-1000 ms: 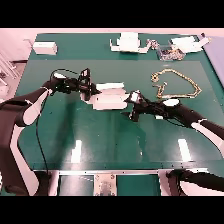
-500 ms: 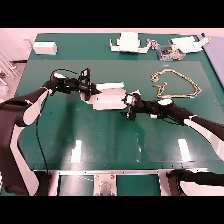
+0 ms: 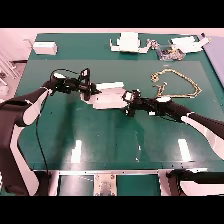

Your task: Fold the box and place the chain.

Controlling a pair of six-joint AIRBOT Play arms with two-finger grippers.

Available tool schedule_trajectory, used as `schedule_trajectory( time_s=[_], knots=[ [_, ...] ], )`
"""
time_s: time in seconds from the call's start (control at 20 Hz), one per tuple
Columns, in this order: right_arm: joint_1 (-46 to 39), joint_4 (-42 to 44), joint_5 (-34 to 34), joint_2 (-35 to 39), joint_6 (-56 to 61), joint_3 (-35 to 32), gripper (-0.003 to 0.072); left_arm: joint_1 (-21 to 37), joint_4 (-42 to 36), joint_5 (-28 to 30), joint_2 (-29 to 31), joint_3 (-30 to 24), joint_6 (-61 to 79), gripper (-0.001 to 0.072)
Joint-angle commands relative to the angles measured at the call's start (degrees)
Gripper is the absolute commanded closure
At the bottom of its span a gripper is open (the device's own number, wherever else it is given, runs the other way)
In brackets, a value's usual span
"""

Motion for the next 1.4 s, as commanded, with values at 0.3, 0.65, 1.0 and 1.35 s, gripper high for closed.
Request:
schedule_trajectory(
  time_s=[0.3,0.65,1.0,1.35],
  knots=[
    [0.04,-4.63,4.7,0.15,1.53,0.37,0.0008,-0.02,0.04,-0.02,0.04,-0.02,0.02,0.0689],
    [0.26,-9.05,4.68,0.11,2.51,0.37,0.0008,-0.02,0.07,-0.07,0.04,-0.02,0.02,0.0689],
    [0.26,-8.17,-3.67,0.09,2.51,2.05,0.0009,-0.02,0.07,-0.13,0.04,-0.02,0.0,0.0689],
    [-0.33,-5.51,-3.63,0.11,2.56,5.51,0.0009,-0.02,0.11,-0.13,0.04,-0.02,0.0,0.0689]
  ],
)
